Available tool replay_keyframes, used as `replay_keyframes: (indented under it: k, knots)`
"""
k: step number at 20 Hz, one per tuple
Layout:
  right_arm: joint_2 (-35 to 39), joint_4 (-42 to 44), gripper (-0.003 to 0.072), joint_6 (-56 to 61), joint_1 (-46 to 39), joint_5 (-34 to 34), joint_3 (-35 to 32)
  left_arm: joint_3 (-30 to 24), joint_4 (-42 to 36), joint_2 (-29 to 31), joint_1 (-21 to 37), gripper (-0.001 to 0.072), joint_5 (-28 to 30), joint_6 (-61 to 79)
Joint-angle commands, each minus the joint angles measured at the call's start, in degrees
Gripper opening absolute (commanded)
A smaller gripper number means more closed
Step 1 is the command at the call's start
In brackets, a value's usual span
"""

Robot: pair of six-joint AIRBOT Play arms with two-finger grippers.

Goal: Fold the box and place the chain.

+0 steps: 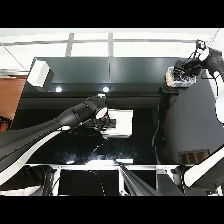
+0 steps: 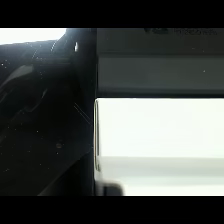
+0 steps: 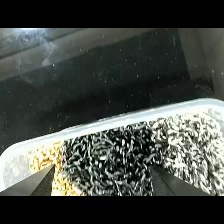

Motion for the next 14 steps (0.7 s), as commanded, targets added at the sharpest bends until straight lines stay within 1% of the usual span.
replay_keyframes:
  k: [1,3,4,5,6,7,10,12,13,14]
  knots:
    - [-1.09,0.20,0.0720,0.11,0.26,-2.19,0.07,0.00,0.02,0.00,-0.02,0.0027,0.04,0.02]
    - [-1.36,0.13,0.0720,0.37,0.35,-1.81,0.07,0.00,-0.02,0.00,-0.02,0.0027,0.04,0.02]
    - [-1.36,0.13,0.0604,0.55,0.35,-1.66,0.07,0.00,-0.02,0.00,-0.02,0.0027,-0.07,0.02]
    - [-1.36,0.22,0.0578,0.61,0.35,-1.55,0.07,0.00,-0.02,0.00,-0.02,0.0027,-0.37,0.02]
    - [-1.36,0.20,0.0454,0.72,0.35,-1.05,0.07,0.00,-0.02,0.00,-0.02,0.0026,-0.87,0.02]
    - [-1.36,0.11,0.0413,0.72,0.35,-0.15,0.07,0.00,-0.02,0.00,-0.02,0.0027,-1.51,0.02]
    - [-1.40,-0.22,0.0412,0.72,0.39,2.32,0.07,0.00,0.00,0.00,-0.02,0.0027,-1.84,0.02]
    - [-1.40,-0.22,0.0302,0.72,0.39,4.50,0.07,0.00,-0.02,0.00,-0.02,0.0027,-1.42,0.00]
    - [-1.40,-0.22,0.0297,0.72,0.39,5.33,0.07,0.00,-0.02,0.00,-0.02,0.0027,-1.44,0.00]
    - [-1.33,-0.22,0.0115,0.70,0.39,6.12,0.07,0.00,-0.02,0.00,-0.02,0.0027,-1.51,0.00]
